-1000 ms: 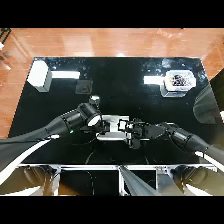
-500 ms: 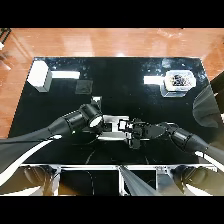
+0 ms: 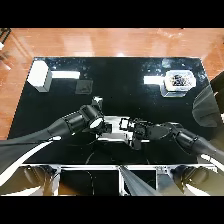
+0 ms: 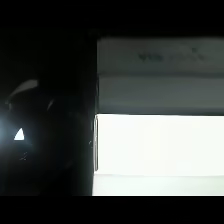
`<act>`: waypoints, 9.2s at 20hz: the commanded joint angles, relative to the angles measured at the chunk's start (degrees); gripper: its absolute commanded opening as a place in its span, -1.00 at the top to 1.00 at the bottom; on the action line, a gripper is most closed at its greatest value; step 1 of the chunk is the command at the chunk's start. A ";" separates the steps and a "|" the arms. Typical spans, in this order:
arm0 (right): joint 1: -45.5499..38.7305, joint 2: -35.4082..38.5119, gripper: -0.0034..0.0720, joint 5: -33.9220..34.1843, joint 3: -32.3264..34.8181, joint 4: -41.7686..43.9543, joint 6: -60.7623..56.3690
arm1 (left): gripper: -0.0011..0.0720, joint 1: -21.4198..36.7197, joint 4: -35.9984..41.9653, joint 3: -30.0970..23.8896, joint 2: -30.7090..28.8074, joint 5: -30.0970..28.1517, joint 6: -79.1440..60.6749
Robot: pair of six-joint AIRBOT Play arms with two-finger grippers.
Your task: Fold the box and place the chain.
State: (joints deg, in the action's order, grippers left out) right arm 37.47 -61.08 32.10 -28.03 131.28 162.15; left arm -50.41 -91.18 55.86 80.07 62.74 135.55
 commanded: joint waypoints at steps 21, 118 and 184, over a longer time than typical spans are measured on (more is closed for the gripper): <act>-1.27 0.63 -0.50 -0.15 -0.07 -0.79 8.96 | 0.91 4.81 0.20 -2.91 -2.21 -2.71 -5.33; -1.57 -4.13 -0.69 7.50 -7.04 2.84 -84.67 | 0.92 4.20 3.15 -2.91 -0.33 -2.73 -6.36; 12.63 -19.63 0.05 20.92 -26.01 -37.33 -119.62 | 0.92 4.20 3.19 -2.91 -0.33 -2.58 -6.58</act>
State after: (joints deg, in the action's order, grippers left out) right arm 50.04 -80.66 52.05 -53.36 94.04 42.41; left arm -46.22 -87.96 52.97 79.70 60.16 128.97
